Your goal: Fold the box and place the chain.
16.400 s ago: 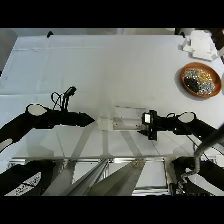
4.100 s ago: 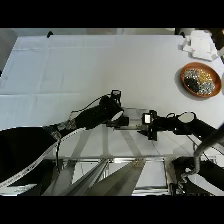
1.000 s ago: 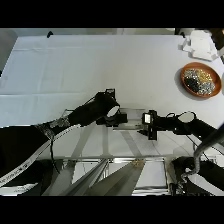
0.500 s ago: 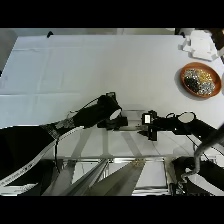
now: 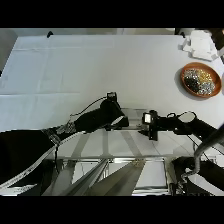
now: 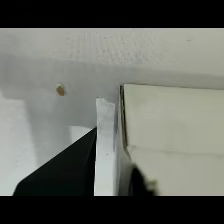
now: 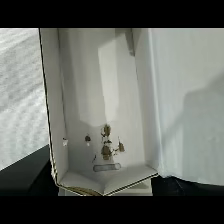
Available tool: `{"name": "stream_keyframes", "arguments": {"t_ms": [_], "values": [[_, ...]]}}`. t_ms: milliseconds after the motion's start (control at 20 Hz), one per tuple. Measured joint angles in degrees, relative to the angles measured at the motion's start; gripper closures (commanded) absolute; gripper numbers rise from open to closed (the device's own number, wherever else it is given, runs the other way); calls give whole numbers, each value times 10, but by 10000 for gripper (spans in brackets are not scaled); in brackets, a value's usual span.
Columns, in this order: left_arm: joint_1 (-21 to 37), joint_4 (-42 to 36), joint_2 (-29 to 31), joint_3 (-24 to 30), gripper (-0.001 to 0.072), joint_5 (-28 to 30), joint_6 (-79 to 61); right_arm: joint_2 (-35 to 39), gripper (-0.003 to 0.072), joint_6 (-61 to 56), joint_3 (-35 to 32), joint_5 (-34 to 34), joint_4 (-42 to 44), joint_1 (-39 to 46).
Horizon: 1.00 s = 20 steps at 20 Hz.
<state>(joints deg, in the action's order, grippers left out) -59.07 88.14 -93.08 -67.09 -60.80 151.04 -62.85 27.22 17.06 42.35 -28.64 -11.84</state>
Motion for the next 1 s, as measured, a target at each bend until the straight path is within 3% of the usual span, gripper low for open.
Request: {"name": "stream_keyframes", "arguments": {"t_ms": [100, 700, 1000], "values": [[1, 1, 8, -1, 433, 19, 8, 0, 273, 2, 0, -2, 1, 0], [9, 16, 59, -1, 434, -18, 37, 0, 273, 3, 0, 3, 0, 0], [9, 35, 122, -1, 434, -35, -3, 0, 273, 3, 0, 3, 0, 0]]}}
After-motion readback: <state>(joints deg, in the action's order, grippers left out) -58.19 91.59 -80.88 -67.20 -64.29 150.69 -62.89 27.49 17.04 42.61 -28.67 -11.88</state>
